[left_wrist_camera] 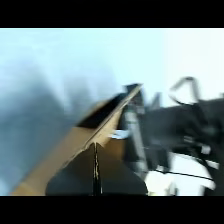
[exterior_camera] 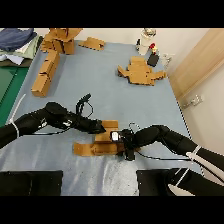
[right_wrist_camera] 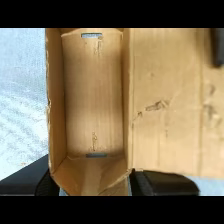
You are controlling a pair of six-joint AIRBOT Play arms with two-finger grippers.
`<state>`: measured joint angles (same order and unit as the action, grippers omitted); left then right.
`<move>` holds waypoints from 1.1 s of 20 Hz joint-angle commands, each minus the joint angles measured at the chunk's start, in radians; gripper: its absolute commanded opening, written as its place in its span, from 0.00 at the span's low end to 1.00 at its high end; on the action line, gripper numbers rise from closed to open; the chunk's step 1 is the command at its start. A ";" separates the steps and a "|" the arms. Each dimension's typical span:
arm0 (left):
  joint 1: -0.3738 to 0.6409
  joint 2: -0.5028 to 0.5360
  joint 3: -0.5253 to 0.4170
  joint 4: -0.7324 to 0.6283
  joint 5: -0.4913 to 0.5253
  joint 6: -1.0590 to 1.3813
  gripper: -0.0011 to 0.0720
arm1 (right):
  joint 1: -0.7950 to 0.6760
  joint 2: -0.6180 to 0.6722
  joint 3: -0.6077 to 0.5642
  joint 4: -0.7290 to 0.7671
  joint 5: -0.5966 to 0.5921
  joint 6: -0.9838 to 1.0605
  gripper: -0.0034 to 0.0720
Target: Fold the box.
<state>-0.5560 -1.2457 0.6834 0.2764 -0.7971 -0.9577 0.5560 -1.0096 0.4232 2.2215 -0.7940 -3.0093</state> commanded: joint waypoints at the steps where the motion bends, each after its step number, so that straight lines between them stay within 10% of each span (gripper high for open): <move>1: 0.001 -0.029 0.025 0.175 0.040 -0.100 0.03 | 0.001 0.000 0.000 0.000 0.000 0.000 0.71; 22: 0.003 -0.126 0.048 0.218 0.026 -0.078 0.03 | 0.001 0.000 -0.001 0.000 0.000 0.001 0.71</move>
